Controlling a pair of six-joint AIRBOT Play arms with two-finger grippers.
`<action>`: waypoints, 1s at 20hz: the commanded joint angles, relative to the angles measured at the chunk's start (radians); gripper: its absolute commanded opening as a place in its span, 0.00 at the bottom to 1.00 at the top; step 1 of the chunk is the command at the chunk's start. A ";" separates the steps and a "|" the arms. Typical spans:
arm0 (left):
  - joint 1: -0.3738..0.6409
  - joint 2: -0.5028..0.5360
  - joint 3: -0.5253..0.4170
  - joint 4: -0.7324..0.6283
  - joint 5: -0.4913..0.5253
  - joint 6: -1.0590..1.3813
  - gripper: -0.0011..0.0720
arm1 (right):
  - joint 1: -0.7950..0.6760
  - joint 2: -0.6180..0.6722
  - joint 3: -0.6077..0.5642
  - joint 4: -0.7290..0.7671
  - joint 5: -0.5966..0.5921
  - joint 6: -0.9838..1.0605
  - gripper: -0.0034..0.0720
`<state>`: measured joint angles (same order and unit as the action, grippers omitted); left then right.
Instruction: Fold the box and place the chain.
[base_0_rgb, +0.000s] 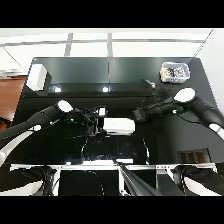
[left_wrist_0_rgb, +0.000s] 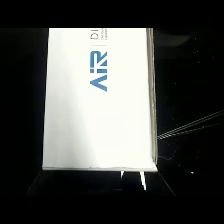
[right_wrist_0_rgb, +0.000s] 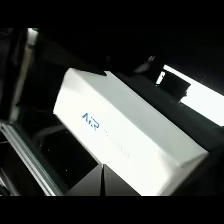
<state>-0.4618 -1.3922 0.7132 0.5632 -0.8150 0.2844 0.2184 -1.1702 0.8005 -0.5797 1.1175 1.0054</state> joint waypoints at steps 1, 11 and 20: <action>0.001 0.000 0.002 0.001 0.011 -0.004 0.56 | -0.152 0.115 0.025 -0.027 0.064 0.002 0.06; 0.009 0.031 0.032 0.009 -0.001 -0.192 0.99 | -0.326 0.140 0.025 -0.024 0.057 0.011 0.06; 0.086 0.151 0.161 0.009 -0.081 -0.468 0.99 | -0.326 0.140 0.024 -0.061 0.056 0.011 0.06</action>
<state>-0.3798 -1.2579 0.8368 0.5724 -0.8764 -0.0750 -0.1066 -1.0309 0.8242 -0.6197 1.1740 1.0172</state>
